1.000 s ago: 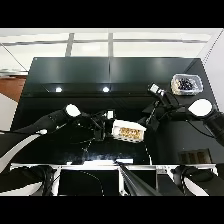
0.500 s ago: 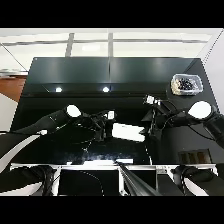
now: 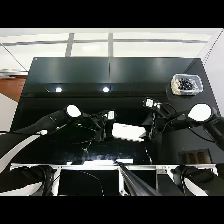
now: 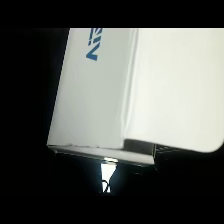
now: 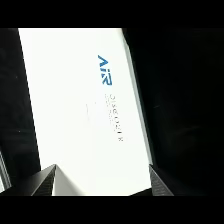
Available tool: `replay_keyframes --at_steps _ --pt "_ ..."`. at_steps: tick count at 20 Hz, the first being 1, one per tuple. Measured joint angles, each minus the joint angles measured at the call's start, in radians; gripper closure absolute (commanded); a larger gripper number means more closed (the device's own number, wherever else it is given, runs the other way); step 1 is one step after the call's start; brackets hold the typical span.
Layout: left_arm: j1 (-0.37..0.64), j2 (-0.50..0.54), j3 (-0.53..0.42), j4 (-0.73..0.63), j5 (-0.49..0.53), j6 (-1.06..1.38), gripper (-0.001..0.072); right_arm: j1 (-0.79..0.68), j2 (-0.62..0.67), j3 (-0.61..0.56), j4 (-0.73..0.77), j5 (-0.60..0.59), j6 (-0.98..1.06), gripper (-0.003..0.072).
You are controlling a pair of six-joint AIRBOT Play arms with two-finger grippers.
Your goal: Fold the box and place the chain.
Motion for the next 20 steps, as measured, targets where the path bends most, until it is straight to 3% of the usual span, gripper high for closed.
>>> replay_keyframes --at_steps 3,5,7,9,13,14,20 --pt "0.0 0.0 0.0 0.0 0.0 0.0 0.0314 0.054 0.002 -0.017 -0.012 -0.069 0.022 -0.0005" --pt "0.0 0.0 0.0 0.0 0.001 0.0 0.0314 0.08 0.004 -0.023 -0.023 -0.114 0.026 0.009" --pt "0.0 0.0 0.0 0.0 0.001 0.0 0.0314 0.093 0.004 -0.027 -0.034 -0.136 0.031 0.0091" --pt "0.0 0.0 0.0 0.0 0.001 0.0 0.0314 0.101 0.004 -0.028 -0.038 -0.148 0.033 0.0216" --pt "0.0 0.0 0.0 0.0 0.002 0.0 0.0314 0.107 0.004 -0.029 -0.045 -0.158 0.036 0.0226" --pt "0.0 0.0 0.0 0.0 0.002 0.0 0.0314 0.108 0.004 -0.029 -0.045 -0.159 0.037 0.0382" --pt "0.0 0.0 0.0 0.0 0.002 0.0 0.0314 0.109 0.004 -0.029 -0.047 -0.142 0.046 0.0389"
